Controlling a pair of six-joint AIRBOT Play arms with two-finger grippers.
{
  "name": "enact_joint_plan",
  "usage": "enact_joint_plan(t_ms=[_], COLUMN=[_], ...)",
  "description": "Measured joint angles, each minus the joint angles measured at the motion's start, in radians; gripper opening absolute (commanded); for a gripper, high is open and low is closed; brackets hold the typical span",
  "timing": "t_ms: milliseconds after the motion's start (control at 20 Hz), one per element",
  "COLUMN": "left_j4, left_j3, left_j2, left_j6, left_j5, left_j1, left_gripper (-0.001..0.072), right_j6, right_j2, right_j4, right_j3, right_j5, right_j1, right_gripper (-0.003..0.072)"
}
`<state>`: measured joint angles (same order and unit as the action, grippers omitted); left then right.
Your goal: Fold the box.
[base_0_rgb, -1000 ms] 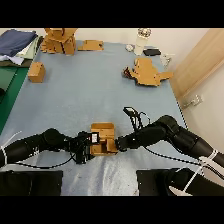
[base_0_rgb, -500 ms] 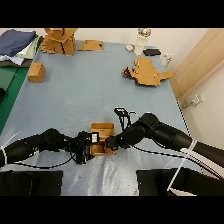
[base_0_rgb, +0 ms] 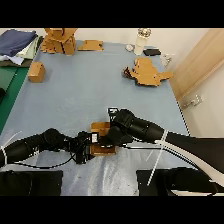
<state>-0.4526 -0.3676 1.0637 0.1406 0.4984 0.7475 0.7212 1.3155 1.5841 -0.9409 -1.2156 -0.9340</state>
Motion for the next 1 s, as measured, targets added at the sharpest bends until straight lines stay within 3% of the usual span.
enact_joint_plan(t_ms=[100, 200, 250, 400, 450, 550, 600, 1000], left_j4=[0.000, 0.001, 0.001, 0.000, 0.000, 0.000, 0.000, -0.001], left_j3=[0.000, 0.000, 0.000, 0.000, 0.000, 0.000, 0.000, 0.000], left_j2=[0.000, 0.000, 0.000, 0.000, 0.000, 0.000, 0.000, 0.000], left_j6=[-0.002, -0.002, -0.002, -0.002, -0.001, 0.000, 0.000, 0.001], left_j5=[0.000, 0.000, -0.001, -0.001, -0.001, 0.000, -0.001, 0.000], left_j1=[0.000, 0.000, 0.000, 0.000, 0.000, 0.000, 0.000, 0.000], left_gripper=[0.0471, 0.0471, 0.0471, 0.0471, 0.0471, 0.0471, 0.0471, 0.0470], right_j6=[-0.026, -0.044, -0.051, -0.062, -0.063, -0.061, -0.059, -0.082], right_j2=[0.027, 0.047, 0.053, 0.062, 0.064, 0.066, 0.064, -0.068], right_j4=[0.001, 0.003, 0.002, 0.001, 0.000, -0.003, 0.003, 0.000], right_j3=[-0.006, -0.010, -0.010, -0.013, -0.013, -0.012, -0.011, -0.013], right_j5=[-0.009, -0.016, -0.016, -0.020, -0.020, -0.020, -0.024, -0.021], right_j1=[-0.007, -0.010, -0.011, -0.013, -0.014, -0.019, -0.021, -0.026], right_gripper=[0.0343, 0.0087, 0.0015, 0.0003, 0.0023, 0.0463, 0.0510, 0.0509])
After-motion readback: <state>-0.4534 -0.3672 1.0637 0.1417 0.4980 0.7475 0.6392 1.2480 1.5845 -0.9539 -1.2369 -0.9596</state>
